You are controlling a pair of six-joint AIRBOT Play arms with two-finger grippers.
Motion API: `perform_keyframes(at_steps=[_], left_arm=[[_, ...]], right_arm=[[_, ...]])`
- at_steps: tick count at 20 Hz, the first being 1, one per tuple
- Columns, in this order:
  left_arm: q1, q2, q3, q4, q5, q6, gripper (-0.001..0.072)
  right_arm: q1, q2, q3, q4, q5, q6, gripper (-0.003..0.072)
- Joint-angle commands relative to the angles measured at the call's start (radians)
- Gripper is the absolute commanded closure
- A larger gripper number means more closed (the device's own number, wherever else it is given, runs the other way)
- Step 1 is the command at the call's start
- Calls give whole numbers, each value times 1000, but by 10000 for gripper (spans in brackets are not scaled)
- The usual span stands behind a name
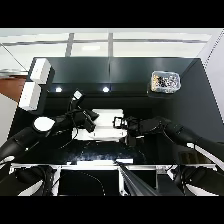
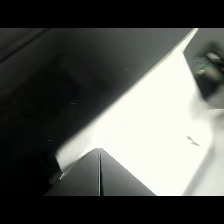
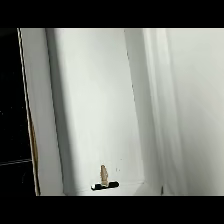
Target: Fold the box and place the chain.
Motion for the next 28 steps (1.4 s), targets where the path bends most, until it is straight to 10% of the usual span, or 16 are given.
perform_keyframes(at_steps=[1,10,21,23,25,28], left_arm=[[-33,-82,-1,-6,86,5,682],[-34,-109,79,179,-16,3,682],[428,116,215,530,-811,-90,672],[478,114,190,564,-853,-89,246],[462,114,135,543,-805,-8,6],[381,101,47,490,-738,275,15]], right_arm=[[1,0,0,0,8,0,160],[1,0,0,0,14,0,160],[1,0,0,0,12,0,160],[1,0,0,0,13,0,160],[1,0,0,0,12,0,159],[1,0,0,-1,10,0,160]])
